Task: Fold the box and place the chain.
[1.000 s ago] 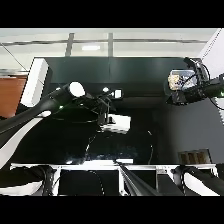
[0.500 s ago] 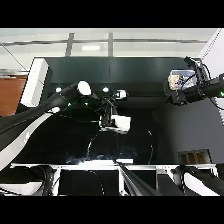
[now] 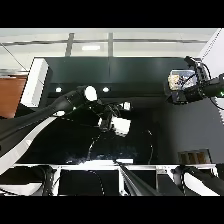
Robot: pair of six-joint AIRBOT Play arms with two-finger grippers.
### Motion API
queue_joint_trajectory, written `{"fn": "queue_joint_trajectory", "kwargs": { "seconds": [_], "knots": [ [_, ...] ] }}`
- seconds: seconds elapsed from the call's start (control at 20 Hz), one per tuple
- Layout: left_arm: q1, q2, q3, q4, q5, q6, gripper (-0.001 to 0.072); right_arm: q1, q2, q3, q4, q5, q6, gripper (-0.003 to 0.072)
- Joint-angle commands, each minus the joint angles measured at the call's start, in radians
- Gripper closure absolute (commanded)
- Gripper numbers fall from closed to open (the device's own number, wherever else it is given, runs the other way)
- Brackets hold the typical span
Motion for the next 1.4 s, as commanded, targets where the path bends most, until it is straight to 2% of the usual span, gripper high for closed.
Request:
{"fn": "queue_joint_trajectory", "kwargs": {
  "seconds": [0.0, 0.05, 0.1, 0.25, 0.35, 0.45, 0.65, 0.85, 1.0, 1.15, 1.25, 1.35],
  "knots": [
    [-0.036, -0.009, -0.002, 0.095, 0.095, 0.001, 0.0082, -0.001, 0.000, 0.000, 0.000, 0.000, 0.001, 0.0672],
    [-0.042, -0.006, 0.001, 0.111, 0.097, -0.016, 0.0176, -0.001, 0.000, 0.000, 0.000, 0.005, 0.000, 0.0672],
    [-0.042, 0.003, 0.003, 0.132, 0.099, -0.086, 0.0321, -0.001, 0.000, 0.000, -0.001, 0.010, 0.000, 0.0672],
    [-0.018, 0.072, 0.006, 0.267, 0.044, -0.323, 0.0428, -0.001, 0.001, 0.000, -0.019, 0.026, 0.000, 0.0672],
    [0.037, 0.141, 0.005, 0.397, -0.036, -0.527, 0.0428, -0.001, 0.001, 0.000, -0.019, 0.035, 0.000, 0.0672],
    [0.148, 0.202, 0.005, 0.483, -0.157, -0.702, 0.0427, -0.001, 0.000, 0.000, -0.019, 0.037, 0.000, 0.0672],
    [0.499, 0.295, -0.001, 0.575, -0.379, -0.980, 0.0424, -0.001, 0.000, 0.000, -0.018, 0.042, 0.000, 0.0672],
    [0.890, 0.379, -0.107, 0.512, -0.457, -1.043, 0.0416, 0.000, 0.001, 0.000, -0.016, 0.045, 0.000, 0.0672],
    [1.099, 0.403, -0.171, 0.547, -0.457, -1.042, 0.0416, 0.000, 0.000, 0.000, -0.014, 0.039, 0.000, 0.0672],
    [1.221, 0.403, -0.171, 0.552, -0.406, -1.043, 0.0416, 0.000, 0.000, 0.000, -0.015, 0.035, 0.000, 0.0672],
    [1.272, 0.403, -0.182, 0.548, -0.327, -1.043, 0.0416, 0.000, 0.000, 0.000, -0.016, 0.026, 0.000, 0.0672],
    [1.296, 0.403, -0.212, 0.468, -0.199, -0.984, 0.0416, 0.000, 0.000, 0.000, -0.016, 0.016, 0.000, 0.0672]
  ]
}}
